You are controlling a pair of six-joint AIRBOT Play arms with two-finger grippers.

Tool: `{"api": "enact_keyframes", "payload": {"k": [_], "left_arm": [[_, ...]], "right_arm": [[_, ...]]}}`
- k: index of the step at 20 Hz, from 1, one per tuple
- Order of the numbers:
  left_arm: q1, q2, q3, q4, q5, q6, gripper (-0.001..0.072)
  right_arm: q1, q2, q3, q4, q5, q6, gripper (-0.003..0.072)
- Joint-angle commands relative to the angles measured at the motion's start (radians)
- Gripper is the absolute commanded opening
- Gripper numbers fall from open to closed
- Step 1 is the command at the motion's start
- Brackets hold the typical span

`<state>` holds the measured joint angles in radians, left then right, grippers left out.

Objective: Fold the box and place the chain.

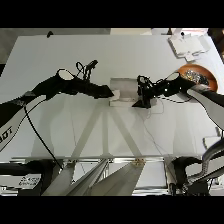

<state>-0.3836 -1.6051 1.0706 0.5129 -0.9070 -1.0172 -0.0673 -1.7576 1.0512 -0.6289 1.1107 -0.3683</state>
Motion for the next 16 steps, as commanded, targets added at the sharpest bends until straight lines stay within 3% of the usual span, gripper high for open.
{"api": "enact_keyframes", "payload": {"k": [1, 8, 16], "left_arm": [[-0.005, -0.001, 0.0, -0.003, 0.04, 0.045, 0.0376], [-0.021, -0.004, 0.0, 0.073, 0.083, 0.101, 0.0377], [-0.053, -0.029, 0.0, 0.072, 0.14, 0.101, 0.0378]], "right_arm": [[0.0, 0.001, 0.001, 0.0, 0.0, 0.0, 0.0501], [0.0, 0.001, 0.001, 0.0, 0.0, 0.0, 0.0501], [0.0, 0.001, 0.001, 0.0, 0.0, 0.0, 0.0501]]}}
